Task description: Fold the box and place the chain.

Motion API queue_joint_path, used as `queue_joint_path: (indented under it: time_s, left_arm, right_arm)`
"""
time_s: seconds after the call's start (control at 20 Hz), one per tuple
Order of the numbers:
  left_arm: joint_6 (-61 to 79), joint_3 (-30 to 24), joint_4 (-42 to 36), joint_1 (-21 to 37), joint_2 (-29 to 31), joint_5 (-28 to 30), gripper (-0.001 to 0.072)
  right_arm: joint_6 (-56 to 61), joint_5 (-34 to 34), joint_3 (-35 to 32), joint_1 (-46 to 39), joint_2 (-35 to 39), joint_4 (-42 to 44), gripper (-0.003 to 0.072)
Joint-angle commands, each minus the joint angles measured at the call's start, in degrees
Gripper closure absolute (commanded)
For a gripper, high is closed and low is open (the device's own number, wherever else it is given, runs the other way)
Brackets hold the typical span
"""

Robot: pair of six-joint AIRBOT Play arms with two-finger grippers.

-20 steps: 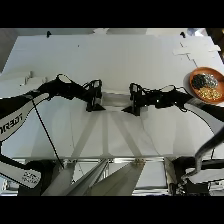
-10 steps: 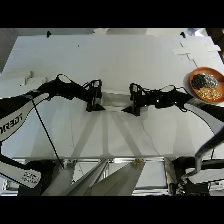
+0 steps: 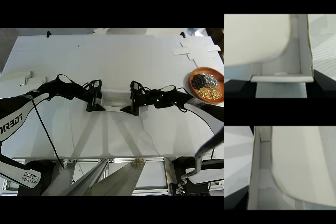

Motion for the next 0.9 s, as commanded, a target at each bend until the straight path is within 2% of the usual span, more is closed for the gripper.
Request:
queue_joint_path:
  time_s: [0.0,0.15,0.25,0.55,0.75,0.8,0.85]
  left_arm:
    - [0.0,0.0,0.0,0.1,0.0,0.3,0.0245]
    - [0.0,0.0,0.0,0.1,0.0,0.3,0.0245]
    - [0.0,0.0,0.0,0.1,0.0,0.3,0.0245]
    - [0.0,0.0,0.0,0.1,0.0,0.3,0.0245]
    - [0.0,0.0,0.0,0.1,0.0,0.3,0.0245]
    - [0.0,0.0,0.0,0.1,0.0,0.3,0.0245]
    - [0.0,0.0,0.0,0.1,0.0,0.3,0.0245]
  right_arm:
    - [0.0,1.6,0.0,0.0,0.0,0.0,-0.0018]
    - [0.4,1.4,0.0,-0.1,0.7,-3.2,-0.0018]
    - [1.0,1.2,0.0,-0.3,3.0,-9.8,-0.0013]
    - [18.1,2.6,0.0,-7.5,14.2,-29.2,0.0045]
    - [29.4,7.5,0.0,-11.0,19.6,-32.2,0.0071]
    - [31.1,9.1,0.0,-10.7,20.4,-31.8,0.0145]
    - [31.7,10.5,0.0,-9.8,21.1,-31.1,0.0498]
